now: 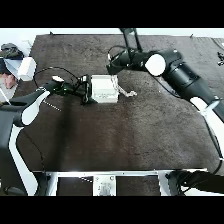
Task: Fold the box and place the chain.
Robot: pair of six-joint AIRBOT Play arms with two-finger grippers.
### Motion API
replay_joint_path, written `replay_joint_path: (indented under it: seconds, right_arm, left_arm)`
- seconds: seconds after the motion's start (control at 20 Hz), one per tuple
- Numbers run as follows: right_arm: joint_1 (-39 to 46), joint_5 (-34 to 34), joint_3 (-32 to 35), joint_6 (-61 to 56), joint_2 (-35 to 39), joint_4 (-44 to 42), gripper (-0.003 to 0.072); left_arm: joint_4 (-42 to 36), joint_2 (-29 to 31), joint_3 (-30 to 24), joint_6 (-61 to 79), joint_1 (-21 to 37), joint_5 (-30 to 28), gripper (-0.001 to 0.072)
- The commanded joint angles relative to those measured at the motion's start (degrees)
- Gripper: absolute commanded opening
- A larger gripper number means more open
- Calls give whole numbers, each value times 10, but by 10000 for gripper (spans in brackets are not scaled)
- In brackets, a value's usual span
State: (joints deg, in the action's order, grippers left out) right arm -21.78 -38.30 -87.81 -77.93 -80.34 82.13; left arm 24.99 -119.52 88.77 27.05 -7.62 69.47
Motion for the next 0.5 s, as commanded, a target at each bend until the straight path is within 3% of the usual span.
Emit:
replay_joint_path:
  seconds: [0.0,0.2,0.45]
  right_arm:
    - [0,-8,-23,3,25,8,-5]
    - [0,-59,-23,4,6,23,-4]
    - [0,-71,-22,4,-22,23,-4]
  left_arm:
    - [0,0,0,0,0,0,357]
    - [0,0,0,0,0,0,356]
    - [0,0,0,0,0,0,356]
